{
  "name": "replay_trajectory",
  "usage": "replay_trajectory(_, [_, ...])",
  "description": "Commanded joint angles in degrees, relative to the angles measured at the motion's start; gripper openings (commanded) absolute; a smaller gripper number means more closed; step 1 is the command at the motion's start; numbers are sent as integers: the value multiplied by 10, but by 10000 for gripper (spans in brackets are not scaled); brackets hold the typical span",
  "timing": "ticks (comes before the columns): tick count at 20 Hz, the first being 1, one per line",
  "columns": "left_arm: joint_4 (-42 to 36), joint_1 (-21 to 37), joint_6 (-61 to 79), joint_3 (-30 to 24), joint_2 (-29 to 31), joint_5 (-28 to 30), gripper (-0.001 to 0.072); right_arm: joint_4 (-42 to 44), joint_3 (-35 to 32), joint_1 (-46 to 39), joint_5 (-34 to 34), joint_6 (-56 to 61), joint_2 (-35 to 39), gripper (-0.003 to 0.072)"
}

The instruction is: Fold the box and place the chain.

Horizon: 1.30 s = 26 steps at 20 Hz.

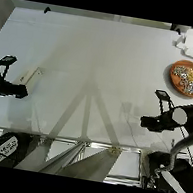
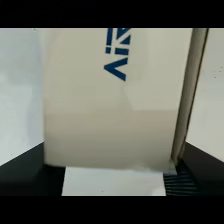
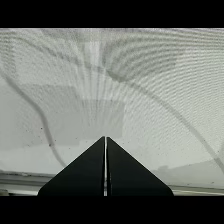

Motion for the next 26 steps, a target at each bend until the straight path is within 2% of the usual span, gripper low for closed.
replay_trajectory(1, [-16,1,1,0,44,-5,690,0,0,0,0,-3,0,14])
replay_trajectory(7, [-8,-12,-2,0,135,9,689,0,0,0,2,-2,0,14])
replay_trajectory(9, [-10,-44,-1,0,183,18,686,0,0,0,2,-2,0,14])
replay_trajectory(12, [-9,-119,-2,0,234,70,686,0,0,0,2,-2,0,14])
replay_trajectory(14, [-10,-160,-19,0,237,91,686,0,0,0,2,-2,0,14])
replay_trajectory(17, [-37,-195,-34,0,226,83,686,0,0,0,2,-2,0,14])
replay_trajectory(20, [-82,-201,-46,0,216,75,686,0,0,0,2,-2,0,14])
replay_trajectory(26, [-81,-202,-57,0,211,39,686,0,0,0,2,-2,0,14])
